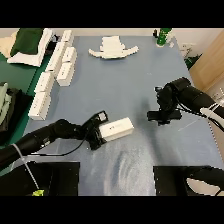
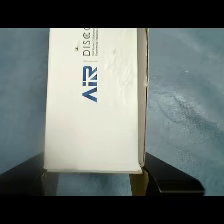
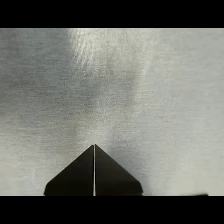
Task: Fold the box.
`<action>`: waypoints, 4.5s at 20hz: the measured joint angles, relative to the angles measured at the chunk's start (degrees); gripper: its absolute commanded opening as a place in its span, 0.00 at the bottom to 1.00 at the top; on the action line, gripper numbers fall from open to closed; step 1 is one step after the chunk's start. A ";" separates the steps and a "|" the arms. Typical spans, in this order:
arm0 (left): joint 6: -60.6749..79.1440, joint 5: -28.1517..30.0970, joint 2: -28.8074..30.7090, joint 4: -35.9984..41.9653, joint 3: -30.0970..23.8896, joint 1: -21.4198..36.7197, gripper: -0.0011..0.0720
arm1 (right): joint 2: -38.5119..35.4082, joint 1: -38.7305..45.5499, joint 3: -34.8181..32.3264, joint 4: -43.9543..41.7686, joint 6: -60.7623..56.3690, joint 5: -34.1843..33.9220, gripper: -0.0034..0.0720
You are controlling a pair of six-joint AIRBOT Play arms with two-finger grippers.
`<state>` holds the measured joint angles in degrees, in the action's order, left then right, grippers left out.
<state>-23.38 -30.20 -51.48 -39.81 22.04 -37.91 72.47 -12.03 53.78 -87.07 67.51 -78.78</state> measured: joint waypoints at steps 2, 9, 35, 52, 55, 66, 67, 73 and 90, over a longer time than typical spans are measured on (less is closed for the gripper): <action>-10.69 -0.46 4.52 -7.17 0.07 6.40 0.62 | 0.07 0.04 0.00 0.04 -0.04 -0.17 0.05; -33.88 -2.01 9.92 -24.48 0.11 33.92 0.62 | 0.13 0.09 0.00 0.02 -0.17 -0.31 0.05; -40.06 8.61 -39.17 -24.83 41.75 38.23 0.62 | 0.13 0.09 0.00 0.04 -0.20 -0.35 0.05; -40.52 9.68 -40.65 -24.87 42.95 38.75 0.62 | 0.13 0.09 0.00 0.02 -0.20 -0.35 0.05; -40.57 9.16 -41.55 -24.90 42.97 39.34 0.62 | 0.13 0.09 0.00 0.04 -0.20 -0.35 0.05; -40.63 6.19 -42.95 -24.79 43.12 40.11 0.97 | 0.13 0.09 0.00 0.04 -0.20 -0.33 0.05; -40.65 5.97 -42.82 -24.76 43.15 40.11 0.97 | 0.13 0.09 0.00 0.04 -0.20 -0.35 0.05; -40.96 -1.75 -39.91 -26.77 44.85 40.17 0.97 | 0.13 0.09 0.00 0.04 -0.20 -0.35 0.05; -50.97 -38.34 -15.15 -30.25 51.74 25.31 0.03 | 0.13 0.09 0.00 0.04 -0.20 -0.33 0.05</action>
<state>-74.35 -68.53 -66.63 -70.06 73.78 -12.60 72.60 -11.94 53.78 -87.02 67.31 -79.11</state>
